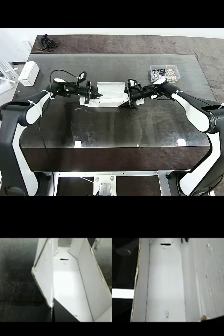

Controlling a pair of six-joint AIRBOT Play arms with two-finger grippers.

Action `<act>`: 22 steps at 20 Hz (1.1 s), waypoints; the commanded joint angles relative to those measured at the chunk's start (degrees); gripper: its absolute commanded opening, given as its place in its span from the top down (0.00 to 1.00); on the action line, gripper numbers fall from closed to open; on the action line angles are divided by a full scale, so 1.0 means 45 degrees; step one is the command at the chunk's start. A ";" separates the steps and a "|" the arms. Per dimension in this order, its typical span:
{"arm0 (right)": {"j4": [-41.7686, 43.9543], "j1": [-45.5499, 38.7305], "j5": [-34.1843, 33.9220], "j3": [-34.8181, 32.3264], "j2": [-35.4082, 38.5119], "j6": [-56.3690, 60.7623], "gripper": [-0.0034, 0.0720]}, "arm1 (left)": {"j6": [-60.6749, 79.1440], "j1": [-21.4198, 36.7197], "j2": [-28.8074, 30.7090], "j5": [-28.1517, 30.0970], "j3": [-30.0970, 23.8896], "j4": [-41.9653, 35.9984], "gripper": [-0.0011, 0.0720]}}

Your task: Fold the box and place the chain.

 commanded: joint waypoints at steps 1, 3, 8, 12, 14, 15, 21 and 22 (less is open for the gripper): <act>-0.0005 0.0010 0.0024 0.0010 -0.0019 0.0000 0.09 | 0.0005 -0.0005 0.0000 0.0005 0.0010 0.0000 0.96; -0.0015 0.0010 0.0029 0.0010 -0.0024 0.0000 0.10 | 0.0005 -0.0005 0.0000 0.0005 0.0015 0.0000 0.96; -0.0049 0.0010 0.0029 0.0010 -0.0073 -0.0092 0.18 | 0.0005 -0.0005 0.0000 0.0005 0.0010 0.0000 0.96; -0.0121 0.0015 0.0029 0.0010 -0.0073 -0.0087 0.18 | 0.0005 -0.0005 0.0000 0.0005 0.0015 0.0000 0.96; -0.0146 0.0010 0.0024 0.0010 -0.0073 -0.0087 0.18 | 0.0005 -0.0005 0.0000 0.0005 0.0010 0.0000 0.96; -0.0146 0.0010 0.0029 0.0010 -0.0073 -0.0087 0.17 | 0.0005 -0.0005 0.0000 0.0005 0.0015 0.0000 0.96; -0.0393 0.0044 0.0029 0.0010 -0.0078 -0.0078 0.17 | 0.0000 -0.0005 0.0000 0.0005 0.0015 0.0000 0.96; -0.0529 0.0068 0.0029 0.0010 -0.0078 -0.0073 0.17 | 0.0005 -0.0005 0.0000 0.0005 0.0015 0.0000 0.96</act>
